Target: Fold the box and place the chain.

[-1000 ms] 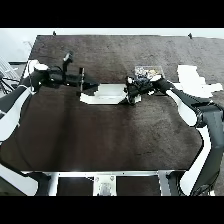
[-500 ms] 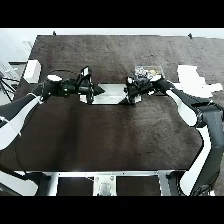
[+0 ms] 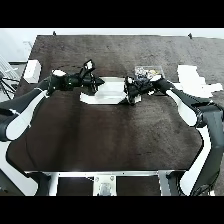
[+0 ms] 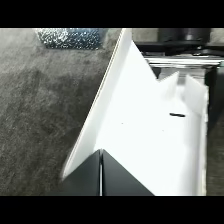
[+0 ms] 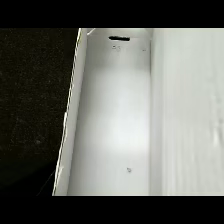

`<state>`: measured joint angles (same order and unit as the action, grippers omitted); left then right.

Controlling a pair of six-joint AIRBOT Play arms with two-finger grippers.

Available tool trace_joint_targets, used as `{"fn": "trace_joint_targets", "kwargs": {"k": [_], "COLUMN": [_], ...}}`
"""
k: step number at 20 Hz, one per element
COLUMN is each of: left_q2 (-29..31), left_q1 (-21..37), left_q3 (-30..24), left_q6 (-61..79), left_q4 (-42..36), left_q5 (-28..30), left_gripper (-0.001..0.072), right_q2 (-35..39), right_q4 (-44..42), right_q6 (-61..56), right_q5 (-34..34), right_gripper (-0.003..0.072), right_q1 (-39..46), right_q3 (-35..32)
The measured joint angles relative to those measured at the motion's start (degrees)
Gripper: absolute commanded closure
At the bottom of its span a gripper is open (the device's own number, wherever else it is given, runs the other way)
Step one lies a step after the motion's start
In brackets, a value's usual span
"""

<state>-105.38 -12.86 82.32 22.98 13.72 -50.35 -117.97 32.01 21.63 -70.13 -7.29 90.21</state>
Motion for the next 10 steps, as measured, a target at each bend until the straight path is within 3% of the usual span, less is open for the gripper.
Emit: {"fn": "trace_joint_targets", "kwargs": {"k": [10], "left_q2": [-4.4], "left_q1": [0.0], "left_q3": [1.2], "left_q6": [-1.8], "left_q4": [0.9], "left_q5": [5.4], "left_gripper": [0.0691], "right_q2": [0.0], "right_q4": [-0.1], "right_q6": [0.0], "right_q5": [0.1], "right_gripper": [0.0105], "right_q1": [0.0], "right_q3": [0.0]}}
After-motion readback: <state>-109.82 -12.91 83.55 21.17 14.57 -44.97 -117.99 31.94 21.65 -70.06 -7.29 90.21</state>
